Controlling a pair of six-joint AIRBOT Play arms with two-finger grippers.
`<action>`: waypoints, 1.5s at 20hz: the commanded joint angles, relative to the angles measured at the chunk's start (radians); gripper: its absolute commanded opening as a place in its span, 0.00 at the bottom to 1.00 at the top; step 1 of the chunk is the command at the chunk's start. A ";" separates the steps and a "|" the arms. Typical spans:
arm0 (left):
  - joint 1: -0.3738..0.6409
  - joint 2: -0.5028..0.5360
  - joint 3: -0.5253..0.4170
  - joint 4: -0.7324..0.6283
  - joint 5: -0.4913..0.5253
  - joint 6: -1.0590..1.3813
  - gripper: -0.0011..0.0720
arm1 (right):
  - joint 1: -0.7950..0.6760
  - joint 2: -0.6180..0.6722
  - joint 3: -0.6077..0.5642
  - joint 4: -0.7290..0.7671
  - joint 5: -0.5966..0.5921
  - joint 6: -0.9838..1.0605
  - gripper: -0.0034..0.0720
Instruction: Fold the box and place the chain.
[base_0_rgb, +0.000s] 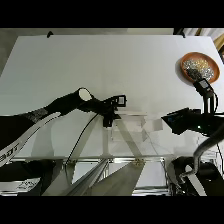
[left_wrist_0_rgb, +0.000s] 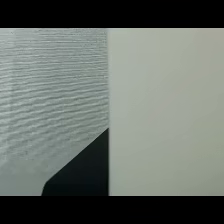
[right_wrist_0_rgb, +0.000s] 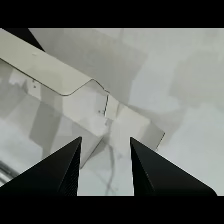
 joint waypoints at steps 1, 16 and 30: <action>0.000 -0.006 -0.001 0.026 -0.016 -0.004 0.02 | 0.001 0.001 0.001 -0.001 -0.002 0.000 0.50; 0.000 0.001 -0.001 0.027 0.014 -0.098 0.02 | 0.001 0.000 0.001 -0.001 -0.002 0.000 0.50; 0.000 0.006 -0.001 0.068 0.021 -0.097 0.03 | 0.001 0.000 0.001 -0.002 -0.002 0.000 0.50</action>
